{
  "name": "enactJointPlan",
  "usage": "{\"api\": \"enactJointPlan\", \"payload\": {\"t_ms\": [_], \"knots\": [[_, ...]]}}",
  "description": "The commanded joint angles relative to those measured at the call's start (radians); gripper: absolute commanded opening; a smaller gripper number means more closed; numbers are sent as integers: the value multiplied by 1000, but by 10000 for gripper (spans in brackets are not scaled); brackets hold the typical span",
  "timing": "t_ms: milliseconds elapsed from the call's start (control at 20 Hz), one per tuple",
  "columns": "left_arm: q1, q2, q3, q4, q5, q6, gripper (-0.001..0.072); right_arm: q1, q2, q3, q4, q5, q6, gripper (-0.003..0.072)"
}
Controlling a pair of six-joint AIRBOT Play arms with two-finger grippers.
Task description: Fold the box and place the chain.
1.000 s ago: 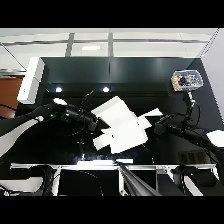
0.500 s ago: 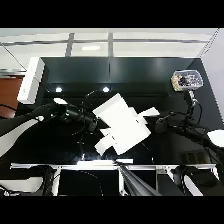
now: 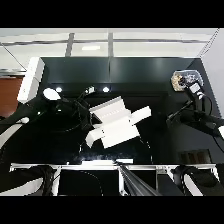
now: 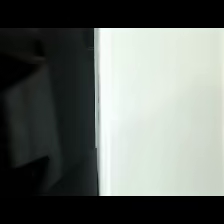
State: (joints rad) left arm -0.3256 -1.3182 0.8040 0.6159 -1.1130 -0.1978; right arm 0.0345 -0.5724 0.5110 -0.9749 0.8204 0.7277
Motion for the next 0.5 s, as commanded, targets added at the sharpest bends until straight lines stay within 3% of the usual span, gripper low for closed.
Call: {"api": "enactJointPlan", "payload": {"t_ms": [0, 150, 450], "knots": [[-24, 71, -13, 87, 109, 168, 26, -3, -5, 8, -54, 77, -90, 597], [-45, 65, -13, 106, 119, 259, 26, 11, -6, 0, -45, 82, -180, 596], [-91, 51, -12, 190, 117, 219, 27, 162, -71, -92, 50, 85, -348, 596]]}}
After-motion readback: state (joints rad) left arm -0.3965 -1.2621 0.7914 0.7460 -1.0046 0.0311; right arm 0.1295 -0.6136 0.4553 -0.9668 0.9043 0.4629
